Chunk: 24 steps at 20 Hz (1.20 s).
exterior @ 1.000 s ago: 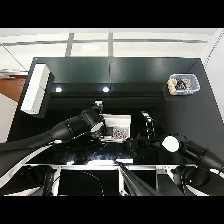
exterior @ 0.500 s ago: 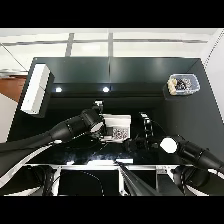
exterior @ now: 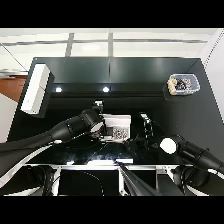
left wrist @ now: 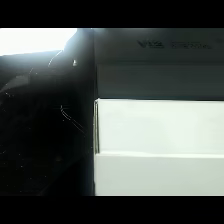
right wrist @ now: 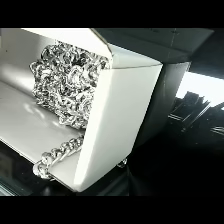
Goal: Fold the box and place the chain.
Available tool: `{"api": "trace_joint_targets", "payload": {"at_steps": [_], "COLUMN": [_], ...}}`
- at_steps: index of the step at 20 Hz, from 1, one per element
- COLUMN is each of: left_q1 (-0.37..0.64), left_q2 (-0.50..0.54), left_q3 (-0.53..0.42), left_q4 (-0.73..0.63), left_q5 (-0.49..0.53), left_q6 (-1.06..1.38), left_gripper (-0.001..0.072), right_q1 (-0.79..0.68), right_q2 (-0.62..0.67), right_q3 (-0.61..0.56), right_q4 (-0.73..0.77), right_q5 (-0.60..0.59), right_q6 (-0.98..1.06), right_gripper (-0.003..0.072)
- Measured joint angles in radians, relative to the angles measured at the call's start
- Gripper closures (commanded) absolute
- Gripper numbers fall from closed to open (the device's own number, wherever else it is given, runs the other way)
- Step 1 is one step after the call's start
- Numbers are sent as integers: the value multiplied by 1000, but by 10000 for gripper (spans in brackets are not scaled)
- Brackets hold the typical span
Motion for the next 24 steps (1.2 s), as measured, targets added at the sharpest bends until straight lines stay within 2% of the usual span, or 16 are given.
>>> {"api": "trace_joint_targets", "payload": {"at_steps": [15,24], "left_q1": [0,0], "left_q2": [0,0], "left_q3": [0,0], "left_q4": [0,0], "left_q5": [0,0], "left_q6": [-1,0], "left_gripper": [677,677], "right_q1": [27,36], "right_q2": [0,0], "right_q3": [1,1], "right_q4": [-98,-92], "right_q5": [-26,-22], "right_q6": [-8,-6], "right_gripper": [348,348]}}
